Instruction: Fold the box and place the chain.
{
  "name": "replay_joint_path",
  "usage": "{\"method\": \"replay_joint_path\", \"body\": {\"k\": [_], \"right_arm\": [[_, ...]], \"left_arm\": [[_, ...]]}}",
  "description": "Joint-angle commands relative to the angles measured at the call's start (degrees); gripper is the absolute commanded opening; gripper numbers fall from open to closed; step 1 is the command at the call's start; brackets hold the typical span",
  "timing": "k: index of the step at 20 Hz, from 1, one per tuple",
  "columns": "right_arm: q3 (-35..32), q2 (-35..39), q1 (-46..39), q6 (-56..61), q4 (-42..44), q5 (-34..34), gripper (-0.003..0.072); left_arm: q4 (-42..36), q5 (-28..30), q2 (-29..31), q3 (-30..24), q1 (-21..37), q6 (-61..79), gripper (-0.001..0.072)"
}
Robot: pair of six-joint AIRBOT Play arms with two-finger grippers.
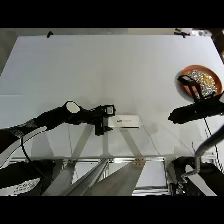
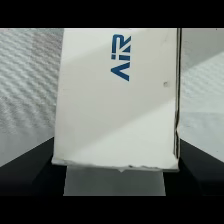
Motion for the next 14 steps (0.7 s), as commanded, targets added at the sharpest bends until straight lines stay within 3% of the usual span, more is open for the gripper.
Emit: {"method": "replay_joint_path", "body": {"k": [1,2,5,9,11,14], "right_arm": [[0.33,-5.62,-0.52,-0.02,-0.44,-0.81,0.0014],[0.33,-6.45,-0.52,-0.04,-0.44,-1.88,0.0014],[0.33,-7.78,-0.52,-0.07,-0.44,-3.8,0.0014],[0.33,-7.78,-0.52,-0.24,-0.44,-4.85,0.0014],[0.33,-7.78,-0.52,-0.24,-0.44,-4.92,0.0014],[0.33,-7.78,-0.52,-0.24,-0.44,-5.81,0.0014]], "left_arm": [[-2.91,-0.11,0.09,0.02,-0.02,-0.02,0.0205],[-2.91,-0.57,0.35,0.02,0.0,-0.02,0.0008],[-2.84,-0.07,3.34,0.02,0.15,-0.72,0.0005],[-1.68,2.97,12.31,0.02,3.5,-8.28,0.0005],[4.0,5.51,17.4,0.02,7.34,-19.43,0.0004],[24.3,7.5,24.35,0.02,15.61,-44.0,0.0004]]}}
